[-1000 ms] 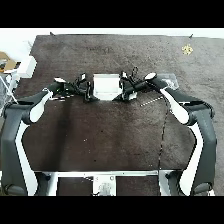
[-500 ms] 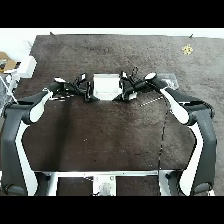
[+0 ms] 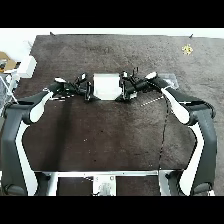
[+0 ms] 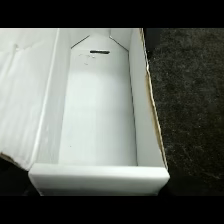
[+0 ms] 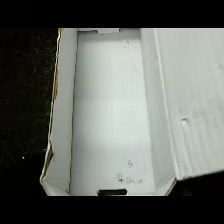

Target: Fold the box and place the chain.

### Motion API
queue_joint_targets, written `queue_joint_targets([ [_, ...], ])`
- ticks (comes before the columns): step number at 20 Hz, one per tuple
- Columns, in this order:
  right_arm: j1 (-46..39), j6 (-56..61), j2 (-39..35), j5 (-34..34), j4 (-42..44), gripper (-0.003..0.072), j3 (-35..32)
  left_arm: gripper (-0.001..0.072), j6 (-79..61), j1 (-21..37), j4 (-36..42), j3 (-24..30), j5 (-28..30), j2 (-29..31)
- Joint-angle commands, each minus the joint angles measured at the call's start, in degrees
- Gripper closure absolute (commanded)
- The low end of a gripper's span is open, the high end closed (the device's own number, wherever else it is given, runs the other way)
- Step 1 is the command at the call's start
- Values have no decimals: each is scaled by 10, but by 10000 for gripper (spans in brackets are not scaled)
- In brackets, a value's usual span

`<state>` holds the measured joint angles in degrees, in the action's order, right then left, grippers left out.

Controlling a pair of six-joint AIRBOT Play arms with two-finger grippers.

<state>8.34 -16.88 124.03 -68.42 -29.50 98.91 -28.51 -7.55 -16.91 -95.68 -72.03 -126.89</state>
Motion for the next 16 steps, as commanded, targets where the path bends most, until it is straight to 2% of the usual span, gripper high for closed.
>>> queue_joint_targets([
  [1, -10, 5, -8, -18, -14, -2, 1, 314, 0, 0, -2, 0, -4, 0],
  [8, -11, 119, -68, -18, -184, -1, 1, 314, 0, 0, -2, 0, -4, 0],
  [13, -11, 230, -156, -27, -222, 13, 1, 314, 0, 0, -2, 0, -4, 0],
  [14, -10, 238, -168, -33, -197, 97, 1, 314, 0, 0, -2, 0, -4, 0],
  [16, -10, 238, -174, -48, -122, 435, 1, 314, 0, 0, -2, 0, -4, 0],
])
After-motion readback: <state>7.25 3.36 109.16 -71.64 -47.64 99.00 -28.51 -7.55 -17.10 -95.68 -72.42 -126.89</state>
